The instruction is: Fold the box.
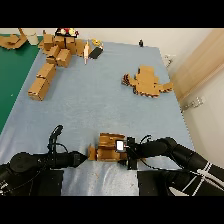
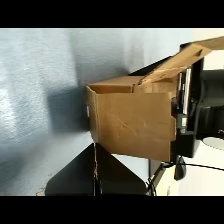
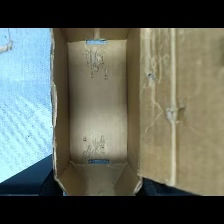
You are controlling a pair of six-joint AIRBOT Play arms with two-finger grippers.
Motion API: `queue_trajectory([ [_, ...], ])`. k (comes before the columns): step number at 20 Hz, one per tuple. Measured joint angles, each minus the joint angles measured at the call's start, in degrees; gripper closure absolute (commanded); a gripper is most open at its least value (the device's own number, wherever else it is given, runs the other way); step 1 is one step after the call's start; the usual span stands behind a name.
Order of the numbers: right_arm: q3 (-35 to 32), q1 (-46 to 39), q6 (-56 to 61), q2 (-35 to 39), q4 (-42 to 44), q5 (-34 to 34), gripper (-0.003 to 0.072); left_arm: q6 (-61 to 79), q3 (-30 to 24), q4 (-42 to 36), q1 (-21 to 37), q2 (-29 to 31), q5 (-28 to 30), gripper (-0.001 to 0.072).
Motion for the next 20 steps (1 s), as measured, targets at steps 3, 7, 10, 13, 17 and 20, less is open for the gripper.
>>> queue_trajectory([
  [3,0.0,0.0,0.0,0.0,0.0,0.0,0.0168,5.5,0.0,-5.5,0.0,0.0,-0.4,0.0699],
  [7,0.0,0.0,0.0,0.0,0.0,0.0,0.0168,11.0,0.0,-10.7,0.0,-1.7,-1.1,0.0699],
  [10,0.0,0.0,0.0,0.0,0.0,0.0,0.0168,16.4,0.0,-15.6,0.0,-5.4,-1.6,0.0698],
  [13,0.0,0.0,0.0,0.0,0.0,0.0,0.0168,23.4,0.0,-22.5,0.0,-9.5,-1.9,0.0697],
  [17,0.0,0.0,0.0,0.0,0.0,-0.2,0.0168,29.7,0.1,-29.0,0.1,-12.2,-2.6,0.0697],
  [20,0.0,0.0,0.0,0.0,0.0,-0.3,0.0168,31.5,0.2,-30.9,0.1,-12.8,-2.9,0.0696],
])
